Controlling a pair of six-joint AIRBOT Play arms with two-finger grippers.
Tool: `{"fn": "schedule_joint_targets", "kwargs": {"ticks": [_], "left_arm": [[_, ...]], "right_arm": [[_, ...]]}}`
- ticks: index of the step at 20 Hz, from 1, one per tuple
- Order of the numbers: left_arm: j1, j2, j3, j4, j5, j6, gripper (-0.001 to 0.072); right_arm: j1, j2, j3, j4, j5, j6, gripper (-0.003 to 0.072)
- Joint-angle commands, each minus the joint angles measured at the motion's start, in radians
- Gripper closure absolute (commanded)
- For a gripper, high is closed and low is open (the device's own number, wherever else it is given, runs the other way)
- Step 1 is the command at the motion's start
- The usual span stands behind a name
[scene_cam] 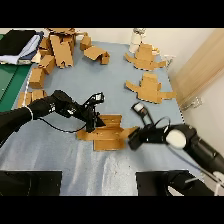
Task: Fold the box.
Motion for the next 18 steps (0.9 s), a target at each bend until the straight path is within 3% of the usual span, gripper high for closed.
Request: {"fn": "schedule_joint_targets", "kwargs": {"ticks": [1,2,3,4,11,18], "left_arm": [[0.000,0.000,0.000,0.001,0.000,0.000,0.0697],[0.000,0.000,0.000,0.001,0.000,0.000,0.0697],[0.000,0.000,0.000,0.001,0.000,0.000,0.0697],[0.000,0.000,0.000,0.001,0.000,0.000,0.0696],[-0.001,0.000,0.000,0.001,0.000,-0.001,0.0696],[-0.001,0.000,0.000,0.000,-0.003,0.000,0.0697]], "right_arm": [[0.240,0.095,-0.090,-0.186,-0.017,-0.029,0.0487],[0.286,0.092,-0.090,-0.226,-0.030,-0.055,0.0349],[0.315,0.082,-0.093,-0.246,-0.059,-0.093,0.0260],[0.330,0.062,-0.097,-0.248,-0.096,-0.143,0.0235],[0.335,-0.186,-0.089,-0.252,-0.247,-0.206,0.0225],[0.335,-0.212,-0.082,-0.264,-0.291,-0.207,0.0225]]}}
